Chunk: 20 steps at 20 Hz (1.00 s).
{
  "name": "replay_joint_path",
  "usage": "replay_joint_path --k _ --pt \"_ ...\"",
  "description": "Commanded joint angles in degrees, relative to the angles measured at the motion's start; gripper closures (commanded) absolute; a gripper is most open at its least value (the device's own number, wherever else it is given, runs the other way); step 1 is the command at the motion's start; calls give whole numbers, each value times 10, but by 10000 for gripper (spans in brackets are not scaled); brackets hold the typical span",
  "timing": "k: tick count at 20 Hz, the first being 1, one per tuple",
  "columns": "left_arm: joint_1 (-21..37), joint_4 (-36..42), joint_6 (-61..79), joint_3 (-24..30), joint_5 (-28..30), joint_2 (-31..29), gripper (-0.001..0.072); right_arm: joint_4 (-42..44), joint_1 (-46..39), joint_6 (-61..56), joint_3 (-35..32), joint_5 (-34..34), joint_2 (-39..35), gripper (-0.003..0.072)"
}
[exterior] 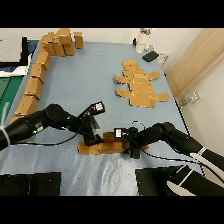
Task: Fold the box.
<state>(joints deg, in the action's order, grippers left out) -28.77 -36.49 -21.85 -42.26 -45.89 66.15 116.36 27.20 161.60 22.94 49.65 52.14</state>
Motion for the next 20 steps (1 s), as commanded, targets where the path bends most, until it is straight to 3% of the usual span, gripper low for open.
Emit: replay_joint_path --k 1,2,5,9,13,15,20 --pt "27 -91 -204 0 -133 -35 240 0 1 0 0 2 0 136" --pt "23 -83 -265 0 -178 -34 696 0 1 0 0 1 0 136" --pt "-22 -9 -382 7 -170 -22 700 0 1 0 0 1 0 136" --pt "-44 142 -388 3 12 8 700 0 1 0 0 3 0 136" --pt "-13 160 -388 -9 104 27 700 0 1 0 0 3 0 136" --pt "-4 159 -386 -11 111 45 700 0 1 0 0 3 0 136" --pt "-5 155 -378 -11 66 125 700 0 1 0 0 2 0 135"
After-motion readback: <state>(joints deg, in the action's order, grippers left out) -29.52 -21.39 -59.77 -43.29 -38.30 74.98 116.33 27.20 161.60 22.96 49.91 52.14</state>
